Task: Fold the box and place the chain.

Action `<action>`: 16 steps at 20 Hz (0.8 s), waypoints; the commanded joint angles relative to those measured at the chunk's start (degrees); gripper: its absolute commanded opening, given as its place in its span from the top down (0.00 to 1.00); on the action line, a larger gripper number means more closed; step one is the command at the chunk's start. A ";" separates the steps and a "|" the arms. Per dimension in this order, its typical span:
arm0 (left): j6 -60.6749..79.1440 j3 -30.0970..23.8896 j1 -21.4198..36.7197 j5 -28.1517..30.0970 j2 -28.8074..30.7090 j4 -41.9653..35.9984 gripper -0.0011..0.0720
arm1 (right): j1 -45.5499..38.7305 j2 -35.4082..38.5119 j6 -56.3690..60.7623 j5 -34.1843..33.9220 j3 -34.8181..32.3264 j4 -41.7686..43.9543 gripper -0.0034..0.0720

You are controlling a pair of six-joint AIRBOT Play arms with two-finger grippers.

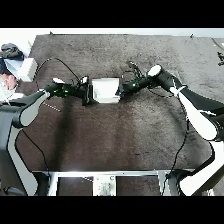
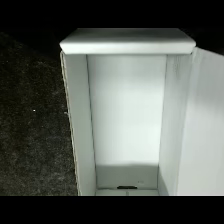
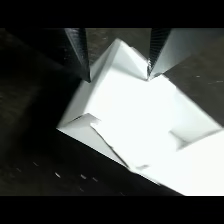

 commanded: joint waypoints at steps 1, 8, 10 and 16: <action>0.00 -0.02 -0.02 -0.02 -0.04 0.00 0.54 | 1.77 -0.02 4.94 -3.74 0.70 -6.71 0.43; 0.00 -0.02 -0.02 -0.02 -0.04 0.00 0.54 | 4.79 -0.02 7.56 -5.70 0.76 -7.87 0.43; 0.00 -0.02 -0.02 -0.04 -0.04 0.00 0.54 | 6.23 -0.22 13.46 -6.56 1.88 -14.97 0.43; 0.00 -0.02 -0.02 -0.07 -0.04 -0.02 0.54 | 9.09 -7.17 21.90 1.88 13.05 -24.02 0.43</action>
